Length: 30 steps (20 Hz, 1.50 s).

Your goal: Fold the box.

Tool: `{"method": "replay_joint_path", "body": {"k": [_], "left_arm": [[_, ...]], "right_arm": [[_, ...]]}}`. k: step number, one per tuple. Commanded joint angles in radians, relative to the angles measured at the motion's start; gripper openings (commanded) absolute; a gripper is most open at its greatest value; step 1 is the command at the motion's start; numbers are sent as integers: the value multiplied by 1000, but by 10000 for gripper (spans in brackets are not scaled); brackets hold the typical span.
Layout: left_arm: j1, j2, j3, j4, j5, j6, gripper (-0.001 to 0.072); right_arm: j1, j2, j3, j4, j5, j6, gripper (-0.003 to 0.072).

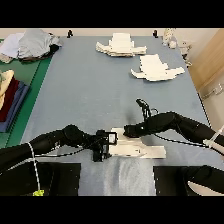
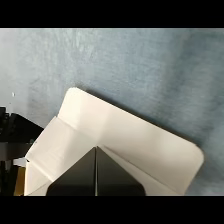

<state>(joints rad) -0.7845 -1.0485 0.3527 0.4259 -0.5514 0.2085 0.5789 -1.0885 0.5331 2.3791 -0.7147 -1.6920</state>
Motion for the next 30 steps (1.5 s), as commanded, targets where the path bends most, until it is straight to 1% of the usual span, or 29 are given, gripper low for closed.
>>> {"method": "replay_joint_path", "body": {"k": [1,3,5,8,9,11,13,16,18,19,20,21,22,24,26,27,30], "left_arm": [[1,0,1,1,0,1,473],[1,0,1,1,0,1,474],[1,0,1,1,0,1,473],[1,0,1,1,0,1,474],[1,0,1,1,0,1,473],[1,0,1,1,0,1,473],[1,0,1,1,0,1,473],[1,0,1,1,0,1,473],[1,0,1,1,0,1,473],[1,0,1,1,0,1,473],[1,0,1,1,0,1,473],[1,0,1,1,0,1,473],[1,0,1,1,0,1,473],[1,0,1,1,0,1,473],[1,0,1,1,0,1,473],[1,0,1,1,0,1,474],[1,0,1,1,0,1,474]], "right_arm": [[1,-4,4,-2,-2,0,7],[1,19,17,-11,-2,-2,7],[1,69,37,-29,-3,-3,7],[1,182,52,-81,-20,-2,7],[1,227,52,-111,-43,-2,6],[1,306,50,-183,-127,-3,7],[1,381,45,-249,-246,-9,6],[1,468,13,-266,-416,-143,7],[1,505,-21,-267,-496,-233,14],[1,515,-37,-276,-515,-273,98],[1,521,-53,-297,-525,-309,296],[1,521,-65,-328,-525,-354,467],[1,518,-72,-360,-524,-412,537],[1,516,-74,-426,-515,-549,538],[1,515,-75,-484,-483,-668,720],[1,513,-80,-498,-458,-722,720],[2,499,-120,-459,-384,-830,720]]}}
